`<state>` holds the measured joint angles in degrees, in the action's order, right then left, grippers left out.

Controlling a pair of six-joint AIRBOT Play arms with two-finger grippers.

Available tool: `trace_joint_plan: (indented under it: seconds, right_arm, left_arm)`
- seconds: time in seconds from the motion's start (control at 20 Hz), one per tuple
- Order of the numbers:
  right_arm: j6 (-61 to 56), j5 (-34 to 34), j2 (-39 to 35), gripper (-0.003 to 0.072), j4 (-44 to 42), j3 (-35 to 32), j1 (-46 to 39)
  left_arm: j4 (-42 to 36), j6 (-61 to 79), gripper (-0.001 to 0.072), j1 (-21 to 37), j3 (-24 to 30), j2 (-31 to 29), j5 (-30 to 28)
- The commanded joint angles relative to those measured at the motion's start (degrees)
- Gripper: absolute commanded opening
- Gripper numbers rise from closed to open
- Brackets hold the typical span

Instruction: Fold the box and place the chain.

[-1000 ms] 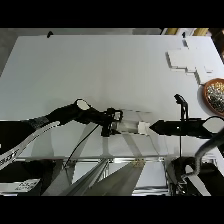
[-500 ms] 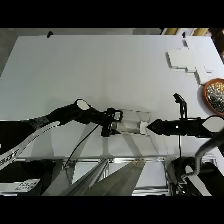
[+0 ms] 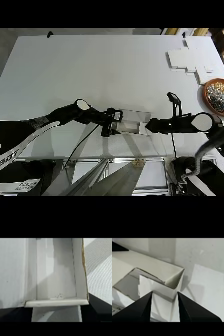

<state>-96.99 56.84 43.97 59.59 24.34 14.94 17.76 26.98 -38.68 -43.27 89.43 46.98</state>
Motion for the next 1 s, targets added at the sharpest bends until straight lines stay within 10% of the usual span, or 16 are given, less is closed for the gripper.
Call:
trace_joint_plan:
  seconds: [0.0, 0.95]
  right_arm:
    - [-10.56, 0.68, 2.86, 0.0365, 7.50, 3.26, 4.59]
    - [-33.29, 2.84, 17.35, 0.0364, 20.63, 10.14, 18.67]
  left_arm:
    - [0.02, 0.02, 0.0134, 0.02, -0.04, 0.02, -0.02]
    - [0.02, 0.02, 0.0134, 0.02, -0.04, 0.02, 0.00]
